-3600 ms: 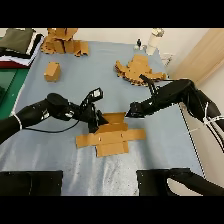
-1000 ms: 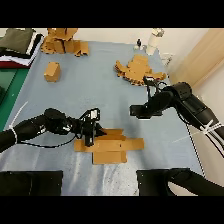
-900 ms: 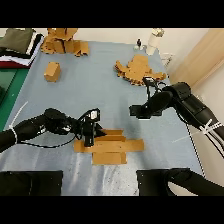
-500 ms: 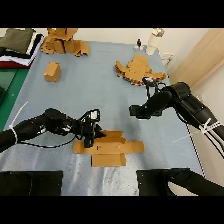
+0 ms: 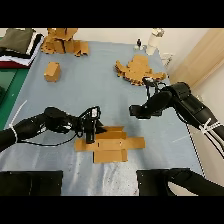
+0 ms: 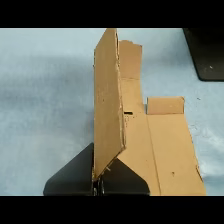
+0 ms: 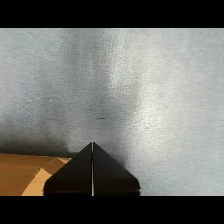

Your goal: Fold the box.

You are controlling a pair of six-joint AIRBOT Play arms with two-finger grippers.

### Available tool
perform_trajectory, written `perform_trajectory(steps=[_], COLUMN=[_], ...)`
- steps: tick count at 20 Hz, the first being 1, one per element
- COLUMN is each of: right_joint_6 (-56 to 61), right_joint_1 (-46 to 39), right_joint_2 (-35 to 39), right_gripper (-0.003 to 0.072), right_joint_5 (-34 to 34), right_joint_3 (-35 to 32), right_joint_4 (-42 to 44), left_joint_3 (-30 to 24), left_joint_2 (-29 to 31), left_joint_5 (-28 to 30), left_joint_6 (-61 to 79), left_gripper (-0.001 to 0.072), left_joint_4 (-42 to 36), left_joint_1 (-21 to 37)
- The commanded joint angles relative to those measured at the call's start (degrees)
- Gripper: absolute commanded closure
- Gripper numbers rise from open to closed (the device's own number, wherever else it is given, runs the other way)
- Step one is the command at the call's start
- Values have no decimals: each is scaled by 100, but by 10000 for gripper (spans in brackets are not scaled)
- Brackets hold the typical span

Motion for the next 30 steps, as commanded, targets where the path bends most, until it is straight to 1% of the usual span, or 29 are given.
perform_trajectory(steps=[1, 5, 10, 21, 30], right_joint_6=[0, 2, 2, 0, -46], right_joint_1=[4, 4, 4, 4, 4], right_joint_2=[0, -2, -2, 0, -4], right_gripper=[685, 686, 685, 685, 684], right_joint_5=[0, 105, 168, 160, 48], right_joint_3=[7, 7, 7, 7, 7], right_joint_4=[2, 4, 4, 7, 7], left_joint_3=[48, -63, -162, -160, -160], left_joint_2=[0, -22, -275, -275, -275], left_joint_5=[76, 74, 66, -264, -275], left_joint_6=[387, 387, 387, -201, -348], left_gripper=[697, 697, 697, 697, 696], left_joint_4=[-319, -313, -339, -289, -262], left_joint_1=[4, 4, 4, 7, 7])
